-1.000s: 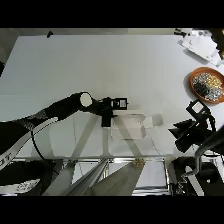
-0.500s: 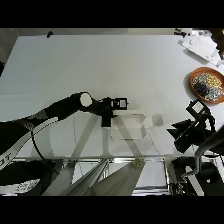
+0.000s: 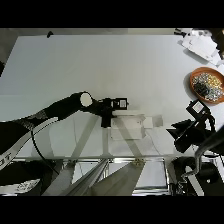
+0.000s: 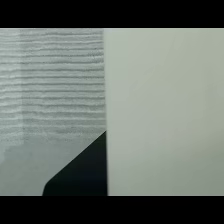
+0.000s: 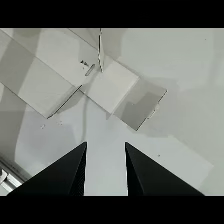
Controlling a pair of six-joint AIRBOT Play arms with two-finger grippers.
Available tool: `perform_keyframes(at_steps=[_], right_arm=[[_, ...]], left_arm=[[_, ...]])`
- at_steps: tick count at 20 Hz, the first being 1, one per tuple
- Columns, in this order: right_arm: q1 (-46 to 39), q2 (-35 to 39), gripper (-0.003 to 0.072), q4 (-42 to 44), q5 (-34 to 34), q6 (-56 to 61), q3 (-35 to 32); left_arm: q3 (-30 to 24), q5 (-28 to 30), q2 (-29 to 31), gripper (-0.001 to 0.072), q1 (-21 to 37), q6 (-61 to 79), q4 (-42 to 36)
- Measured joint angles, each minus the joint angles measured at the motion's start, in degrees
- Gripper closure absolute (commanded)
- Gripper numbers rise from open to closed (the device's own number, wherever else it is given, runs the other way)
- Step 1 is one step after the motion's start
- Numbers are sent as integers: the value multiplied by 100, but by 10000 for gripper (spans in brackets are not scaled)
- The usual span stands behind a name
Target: Fold the box and place the chain.
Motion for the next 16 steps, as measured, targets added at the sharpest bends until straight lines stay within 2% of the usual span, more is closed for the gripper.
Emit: perform_keyframes(at_steps=[16], right_arm=[[0,0,431,2,0,0,0]], left_arm=[[24,-330,7,707,-2,-544,369]])
